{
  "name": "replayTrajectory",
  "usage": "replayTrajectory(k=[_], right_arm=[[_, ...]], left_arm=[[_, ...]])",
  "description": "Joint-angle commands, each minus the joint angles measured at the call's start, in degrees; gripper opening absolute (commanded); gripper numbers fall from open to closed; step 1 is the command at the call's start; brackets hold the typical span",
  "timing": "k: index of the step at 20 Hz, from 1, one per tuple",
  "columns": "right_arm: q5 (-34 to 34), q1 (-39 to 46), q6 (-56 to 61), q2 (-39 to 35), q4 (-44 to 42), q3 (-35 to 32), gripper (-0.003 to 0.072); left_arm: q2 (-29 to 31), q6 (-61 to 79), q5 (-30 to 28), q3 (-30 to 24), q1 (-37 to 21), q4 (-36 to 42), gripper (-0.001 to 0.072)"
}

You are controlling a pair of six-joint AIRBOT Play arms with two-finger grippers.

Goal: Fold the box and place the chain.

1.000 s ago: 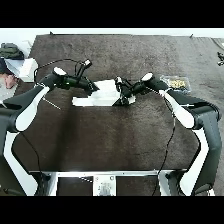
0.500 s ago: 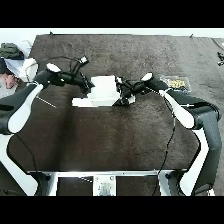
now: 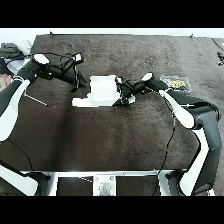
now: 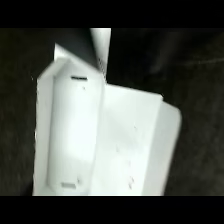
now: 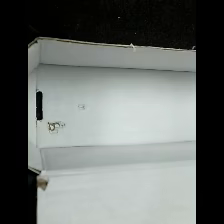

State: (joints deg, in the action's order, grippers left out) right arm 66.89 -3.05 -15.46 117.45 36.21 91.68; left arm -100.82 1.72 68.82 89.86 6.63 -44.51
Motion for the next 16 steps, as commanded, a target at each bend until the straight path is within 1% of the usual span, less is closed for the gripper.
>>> replayTrajectory(k=[1, 4, 5, 6, 9, 11, 14, 16], right_arm=[[0.0, 0.0, 0.1, 0.0, 0.0, 0.0, 0.0280], [0.0, 0.0, 0.1, 0.0, 0.0, 0.0, 0.0280], [0.0, 0.0, 0.1, 0.0, 0.0, 0.0, 0.0281], [0.0, 0.0, 0.1, 0.0, 0.0, 0.0, 0.0280], [0.0, 0.0, 0.1, 0.0, 0.0, 0.0, 0.0280], [0.0, 0.0, 0.1, 0.0, 0.0, 0.0, 0.0280], [0.0, 0.0, 0.1, 0.0, 0.0, 0.0, 0.0280], [0.0, 0.0, 0.1, 0.0, 0.0, 0.0, 0.0280]], left_arm=[[-0.3, 0.3, 2.3, -0.1, -0.1, -7.2, 0.0658], [-1.2, 3.4, 2.0, -0.9, 0.0, -8.6, 0.0657], [-1.2, 4.9, 1.0, -1.7, 0.0, -8.2, 0.0694], [-1.2, 6.7, -0.1, -3.0, 0.0, -6.4, 0.0714], [-1.2, 13.6, -1.2, -7.1, 0.0, -2.0, 0.0714], [-1.2, 14.4, -2.1, -9.9, 0.0, 0.2, 0.0714], [-1.2, 16.0, -2.4, -11.7, 0.0, 4.2, 0.0713], [-1.2, 16.3, -3.4, -11.7, 0.2, 4.7, 0.0712]])
